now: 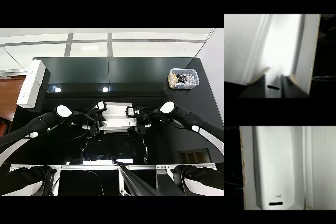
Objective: Fold the box and place the chain.
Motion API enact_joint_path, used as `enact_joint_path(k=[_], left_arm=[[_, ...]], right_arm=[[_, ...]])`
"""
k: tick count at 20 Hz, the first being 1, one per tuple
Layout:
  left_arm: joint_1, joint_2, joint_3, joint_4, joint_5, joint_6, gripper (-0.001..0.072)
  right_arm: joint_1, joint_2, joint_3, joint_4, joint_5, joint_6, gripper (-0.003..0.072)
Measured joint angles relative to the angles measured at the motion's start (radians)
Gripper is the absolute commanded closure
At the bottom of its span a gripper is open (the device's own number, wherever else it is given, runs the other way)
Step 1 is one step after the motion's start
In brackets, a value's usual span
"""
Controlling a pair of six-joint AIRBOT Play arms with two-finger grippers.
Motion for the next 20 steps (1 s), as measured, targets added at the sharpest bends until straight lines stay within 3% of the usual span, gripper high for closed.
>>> enact_joint_path(k=[1,3,4,7,10,13,15,17,20], left_arm=[[0.0,0.0,0.0,0.0,-0.007,0.001,0.0333],[0.0,0.002,0.0,0.001,-0.014,0.001,0.0655],[0.002,0.007,0.001,0.005,-0.024,0.001,0.0685],[0.009,0.051,0.007,0.095,-0.056,-0.072,0.0688],[0.02,0.158,0.01,0.308,-0.067,-0.302,0.0687],[0.077,0.268,0.011,0.552,-0.095,-0.693,0.0687],[0.155,0.306,0.011,0.674,-0.17,-1.009,0.0687],[0.259,0.311,0.004,0.707,-0.279,-1.251,0.0686],[0.416,0.28,-0.034,0.552,-0.384,-1.37,0.0686]], right_arm=[[0.0,0.0,0.0,0.0,0.0,-0.001,0.0332],[0.0,0.0,0.0,0.0,0.0,0.0,0.0333],[0.0,0.0,0.0,0.0,0.0,0.0,0.0332],[0.0,0.0,0.0,0.0,0.0,0.0,0.0332],[0.0,0.0,0.0,0.0,0.0,0.0,0.0332],[0.0,0.0,0.0,0.0,0.0,0.0,0.0332],[0.0,0.0,0.0,0.0,0.0,0.0,0.0332],[0.0,0.0,0.0,0.0,0.0,0.0,0.0332],[0.0,0.0,0.0,0.0,0.001,0.0,0.0332]])
